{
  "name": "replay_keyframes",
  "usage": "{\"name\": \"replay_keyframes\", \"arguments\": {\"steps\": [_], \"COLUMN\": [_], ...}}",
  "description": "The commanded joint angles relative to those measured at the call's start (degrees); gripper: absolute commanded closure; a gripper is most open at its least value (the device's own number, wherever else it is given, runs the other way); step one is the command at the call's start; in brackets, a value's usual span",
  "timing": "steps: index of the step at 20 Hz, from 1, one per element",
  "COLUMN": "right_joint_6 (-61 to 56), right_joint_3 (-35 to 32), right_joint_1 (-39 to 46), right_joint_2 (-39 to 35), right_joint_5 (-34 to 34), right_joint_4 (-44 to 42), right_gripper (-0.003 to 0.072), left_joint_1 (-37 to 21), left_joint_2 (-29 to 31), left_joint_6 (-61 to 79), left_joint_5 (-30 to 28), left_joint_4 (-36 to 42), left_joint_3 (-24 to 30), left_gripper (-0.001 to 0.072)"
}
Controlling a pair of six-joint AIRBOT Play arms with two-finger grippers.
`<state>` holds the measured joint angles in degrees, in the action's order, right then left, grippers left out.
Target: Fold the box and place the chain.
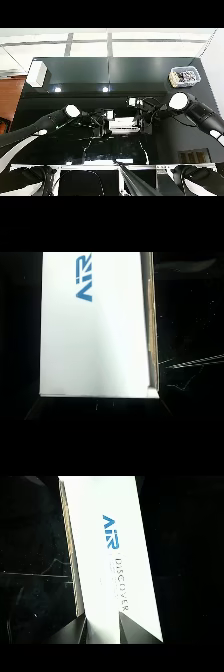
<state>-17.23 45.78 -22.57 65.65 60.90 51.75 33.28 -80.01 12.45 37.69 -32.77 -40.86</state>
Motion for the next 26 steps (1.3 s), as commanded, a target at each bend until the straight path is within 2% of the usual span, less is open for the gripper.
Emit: {"name": "replay_keyframes", "arguments": {"steps": [1, 4, 6, 15, 18, 22, 24, 26], "right_joint_6": [-0.4, -0.4, -0.5, -2.1, -10.8, -31.1, -39.6, -40.4], "right_joint_3": [-0.5, -0.5, -0.5, -3.0, -1.7, 0.2, -0.2, -0.7], "right_joint_1": [-0.1, -0.1, -0.1, -0.1, 0.0, 0.3, 0.3, 0.3], "right_joint_2": [0.1, 0.1, 0.2, 0.2, -0.8, -2.4, -2.4, -2.2], "right_joint_5": [0.4, 0.4, 0.3, 0.7, 4.3, 12.7, 11.8, 7.8], "right_joint_4": [0.2, 0.2, 0.2, 0.2, -0.1, -1.0, -2.0, -7.1], "right_gripper": [0.0478, 0.0477, 0.0370, 0.0371, 0.0386, 0.0392, 0.0661, 0.0669], "left_joint_1": [0.0, 0.0, 0.0, 0.0, 0.0, 0.0, 0.0, 0.0], "left_joint_2": [0.0, 0.0, 0.0, 0.0, 0.0, 0.0, 0.0, 0.0], "left_joint_6": [0.0, 0.0, 0.0, 0.0, 0.0, 0.0, 0.0, 0.0], "left_joint_5": [0.0, 0.0, 0.0, 0.0, 0.0, 0.0, 0.0, 0.0], "left_joint_4": [0.0, 0.0, 0.0, 0.0, 0.0, 0.0, 0.0, 0.0], "left_joint_3": [0.0, 0.0, 0.0, 0.0, 0.0, 0.0, 0.0, 0.0], "left_gripper": [0.0253, 0.0252, 0.0253, 0.0253, 0.0252, 0.0253, 0.0252, 0.0253]}}
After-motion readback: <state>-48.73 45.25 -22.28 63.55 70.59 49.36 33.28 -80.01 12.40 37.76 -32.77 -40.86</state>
